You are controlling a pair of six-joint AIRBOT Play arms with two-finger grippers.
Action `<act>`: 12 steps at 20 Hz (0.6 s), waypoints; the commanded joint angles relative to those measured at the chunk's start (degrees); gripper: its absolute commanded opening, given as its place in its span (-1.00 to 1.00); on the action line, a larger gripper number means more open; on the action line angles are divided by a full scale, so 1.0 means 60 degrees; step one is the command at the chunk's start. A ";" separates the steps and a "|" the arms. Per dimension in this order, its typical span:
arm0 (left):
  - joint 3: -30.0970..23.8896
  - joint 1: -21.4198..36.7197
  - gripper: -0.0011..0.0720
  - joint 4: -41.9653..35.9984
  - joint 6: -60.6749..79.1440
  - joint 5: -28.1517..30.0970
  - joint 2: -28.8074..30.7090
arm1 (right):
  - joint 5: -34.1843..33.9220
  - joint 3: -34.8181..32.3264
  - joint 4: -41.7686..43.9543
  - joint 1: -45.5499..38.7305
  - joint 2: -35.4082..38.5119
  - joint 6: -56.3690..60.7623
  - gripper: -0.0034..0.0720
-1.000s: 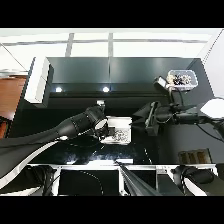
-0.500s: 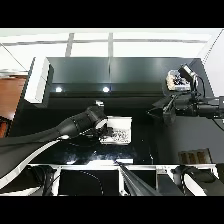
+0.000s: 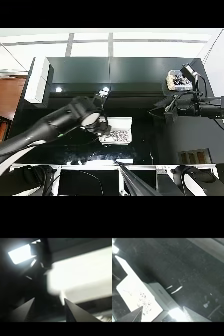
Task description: Fold the box and place the chain.
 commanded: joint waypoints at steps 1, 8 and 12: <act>-0.0663 0.0350 0.24 0.0197 0.1821 -0.1067 0.1501 | 0.0011 0.0007 -0.0007 -0.0007 0.0007 0.0004 0.62; -0.5482 0.4353 0.24 -0.4167 0.5690 0.2696 0.6390 | -0.0193 0.0007 -0.0004 -0.0007 0.0004 0.0004 0.62; -0.7807 0.6524 0.24 -0.9409 1.0652 0.5151 0.6462 | -0.0251 0.0007 -0.0004 -0.0007 0.0004 0.0004 0.62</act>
